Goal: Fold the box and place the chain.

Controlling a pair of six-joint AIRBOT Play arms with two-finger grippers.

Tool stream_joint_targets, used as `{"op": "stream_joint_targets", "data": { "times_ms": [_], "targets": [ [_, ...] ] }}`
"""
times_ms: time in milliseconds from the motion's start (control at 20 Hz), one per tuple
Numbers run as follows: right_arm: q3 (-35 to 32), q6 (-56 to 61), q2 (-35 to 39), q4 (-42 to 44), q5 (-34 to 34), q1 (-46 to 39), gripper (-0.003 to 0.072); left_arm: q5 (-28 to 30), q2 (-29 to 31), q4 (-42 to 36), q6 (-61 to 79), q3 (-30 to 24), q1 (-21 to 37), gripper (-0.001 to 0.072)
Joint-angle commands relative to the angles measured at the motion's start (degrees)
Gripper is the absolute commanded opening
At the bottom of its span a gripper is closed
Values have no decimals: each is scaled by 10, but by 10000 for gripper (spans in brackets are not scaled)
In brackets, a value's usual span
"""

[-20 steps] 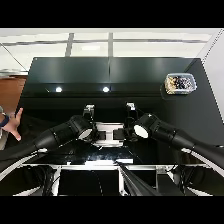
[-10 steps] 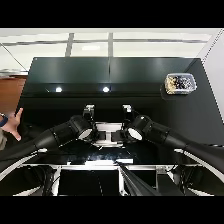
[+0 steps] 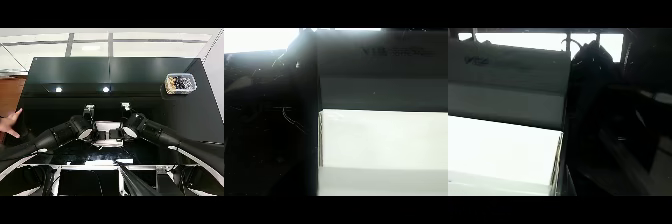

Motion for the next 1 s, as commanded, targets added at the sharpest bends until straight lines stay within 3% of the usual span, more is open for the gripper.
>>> {"op": "stream_joint_targets", "data": {
  "times_ms": [0, 350, 700, 750, 950],
  "targets": [
    [19, 10, -19, -6, 13, 6, 239, -2, 0, 0, 0, 0, 0, 30],
    [28, 34, -27, -29, 38, 10, 239, -2, 0, -2, 0, 0, 0, 30],
    [28, 54, -35, -28, 18, 10, 238, -2, 0, -2, 0, 0, 0, 30],
    [28, 53, -35, -31, 17, 10, 189, -1, 0, -2, 0, 0, 0, 30],
    [28, 53, -38, -38, 19, 10, 189, -1, 0, -2, 0, 0, 0, 30]
  ]
}}
